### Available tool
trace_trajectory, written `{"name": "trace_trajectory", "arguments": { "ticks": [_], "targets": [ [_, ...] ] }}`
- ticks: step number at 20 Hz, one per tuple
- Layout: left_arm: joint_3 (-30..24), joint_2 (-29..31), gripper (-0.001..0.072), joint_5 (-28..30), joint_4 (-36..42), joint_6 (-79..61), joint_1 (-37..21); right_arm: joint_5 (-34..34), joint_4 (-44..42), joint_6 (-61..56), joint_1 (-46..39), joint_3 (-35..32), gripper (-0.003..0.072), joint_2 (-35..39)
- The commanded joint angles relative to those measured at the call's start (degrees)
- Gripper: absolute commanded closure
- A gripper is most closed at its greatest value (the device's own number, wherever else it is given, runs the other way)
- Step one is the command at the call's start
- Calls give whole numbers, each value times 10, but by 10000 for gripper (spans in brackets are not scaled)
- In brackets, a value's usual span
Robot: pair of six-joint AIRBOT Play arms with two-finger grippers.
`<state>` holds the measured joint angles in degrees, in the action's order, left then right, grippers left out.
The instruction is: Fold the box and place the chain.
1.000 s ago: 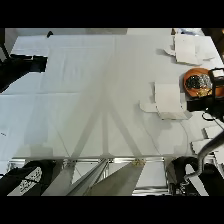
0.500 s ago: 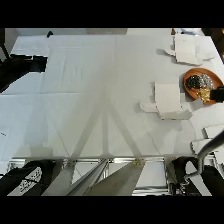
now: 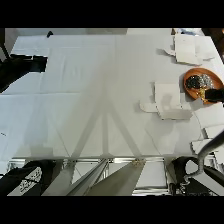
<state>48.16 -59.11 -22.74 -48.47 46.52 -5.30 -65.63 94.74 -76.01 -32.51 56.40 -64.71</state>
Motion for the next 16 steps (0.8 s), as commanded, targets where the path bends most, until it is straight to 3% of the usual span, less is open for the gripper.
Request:
{"name": "trace_trajectory", "arguments": {
  "ticks": [1, 8, 14, 16],
  "targets": [
    [0, 0, 10, 0, 0, 0, 0, -66, -49, 35, -2, 70, 325, -87],
    [0, 0, 10, 0, 0, 0, 0, -101, -43, 61, -2, 97, 328, -171],
    [0, 0, 10, 0, 0, 0, 0, -134, -26, 75, -2, 97, 400, -183],
    [0, 0, 10, 0, 0, 0, 0, -134, -26, 75, -2, 97, 469, -189]
  ]
}}
